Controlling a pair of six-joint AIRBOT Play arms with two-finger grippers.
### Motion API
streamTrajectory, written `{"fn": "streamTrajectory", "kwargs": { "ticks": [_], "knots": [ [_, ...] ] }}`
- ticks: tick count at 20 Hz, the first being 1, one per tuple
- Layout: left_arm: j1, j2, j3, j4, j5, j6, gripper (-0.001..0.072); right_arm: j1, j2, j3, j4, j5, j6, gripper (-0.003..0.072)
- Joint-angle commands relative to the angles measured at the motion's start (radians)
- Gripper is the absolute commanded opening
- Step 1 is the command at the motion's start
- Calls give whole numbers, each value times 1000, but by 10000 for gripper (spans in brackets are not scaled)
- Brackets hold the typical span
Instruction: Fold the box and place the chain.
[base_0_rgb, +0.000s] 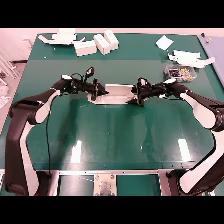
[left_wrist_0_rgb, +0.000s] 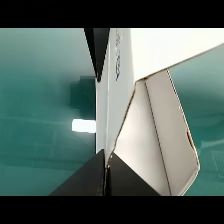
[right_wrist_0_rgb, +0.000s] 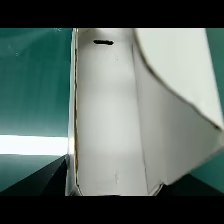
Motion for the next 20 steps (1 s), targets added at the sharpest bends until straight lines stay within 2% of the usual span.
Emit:
{"fn": "streamTrajectory", "kwargs": {
  "ticks": [1, 11, 20],
  "knots": [
    [0, 0, 0, 0, -2, 0, 22, 0, -6, 2, -3, 2, -4, 551],
    [0, 0, 0, 0, -2, 0, 22, -32, -40, 24, 47, 76, 11, 550],
    [0, 0, 0, 0, -2, 0, 22, -33, -43, 31, 43, 76, 14, 550]
  ]
}}
